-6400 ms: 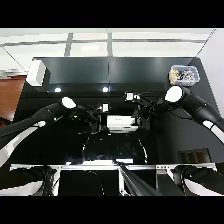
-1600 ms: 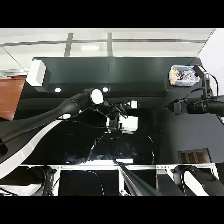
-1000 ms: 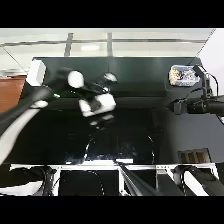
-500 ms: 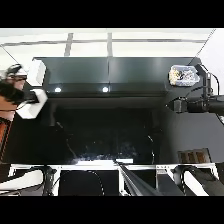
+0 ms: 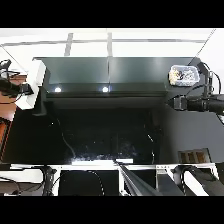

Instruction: Fold the box and place the chain.

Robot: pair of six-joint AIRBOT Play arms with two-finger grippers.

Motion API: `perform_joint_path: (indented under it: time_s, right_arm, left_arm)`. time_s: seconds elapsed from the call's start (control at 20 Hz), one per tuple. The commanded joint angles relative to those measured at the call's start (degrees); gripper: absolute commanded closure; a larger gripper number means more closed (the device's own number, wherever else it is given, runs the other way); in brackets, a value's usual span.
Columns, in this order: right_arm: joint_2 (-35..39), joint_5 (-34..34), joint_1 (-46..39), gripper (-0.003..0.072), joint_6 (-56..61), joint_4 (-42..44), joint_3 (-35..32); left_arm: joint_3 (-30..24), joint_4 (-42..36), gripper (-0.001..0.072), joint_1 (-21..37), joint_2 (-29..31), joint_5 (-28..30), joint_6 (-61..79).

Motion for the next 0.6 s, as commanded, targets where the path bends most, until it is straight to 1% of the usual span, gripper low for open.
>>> perform_joint_path:
  time_s: [0.0,0.05,0.15,0.2,0.25,0.3,0.35,0.4,0.45,0.5,0.55]
  right_arm:
    - [0.0,0.0,0.0,0.0670,0.5,0.1,0.1]
    - [0.0,0.0,0.0,0.0670,0.5,0.4,0.1]
    - [0.0,0.2,0.2,0.0670,0.5,1.0,0.1]
    - [0.0,0.1,0.7,0.0670,0.5,0.9,0.1]
    - [-0.1,-0.3,1.8,0.0670,0.5,0.9,0.1]
    - [-0.3,-1.3,3.0,0.0670,0.5,0.8,0.0]
    - [-0.3,-3.3,4.8,0.0670,0.5,0.9,-0.4]
    - [-0.3,-6.1,6.9,0.0670,0.5,0.9,-1.2]
    - [-0.3,-9.0,9.0,0.0670,0.5,0.8,-2.5]
    - [-0.3,-12.1,11.0,0.0670,0.5,0.7,-4.1]
    - [-0.3,-15.3,12.8,0.0670,0.5,-0.1,-5.9]
  left_arm:
    - [4.8,0.0,0.0003,-1.7,-3.9,0.9,-0.7]
    - [6.1,0.4,0.0001,-1.8,-3.8,0.8,-1.3]
    - [11.1,1.4,0.0001,-1.9,-3.4,-2.6,-3.0]
    - [14.6,1.9,0.0002,-2.0,-3.1,-5.7,-4.5]
    - [18.5,1.6,0.0008,-2.0,-2.8,-10.2,-6.4]
    - [21.6,0.9,0.0109,-2.0,-2.4,-14.6,-10.3]
    - [23.4,-2.2,0.0363,-1.9,-1.6,-17.6,-13.5]
    - [23.2,-7.1,0.0692,-1.9,0.2,-19.1,-12.9]
    - [21.6,-11.9,0.0686,-2.5,2.5,-19.0,-11.7]
    - [18.6,-15.5,0.0686,-3.7,5.6,-18.1,-9.5]
    - [14.9,-16.1,0.0687,-5.5,9.0,-16.5,-8.2]
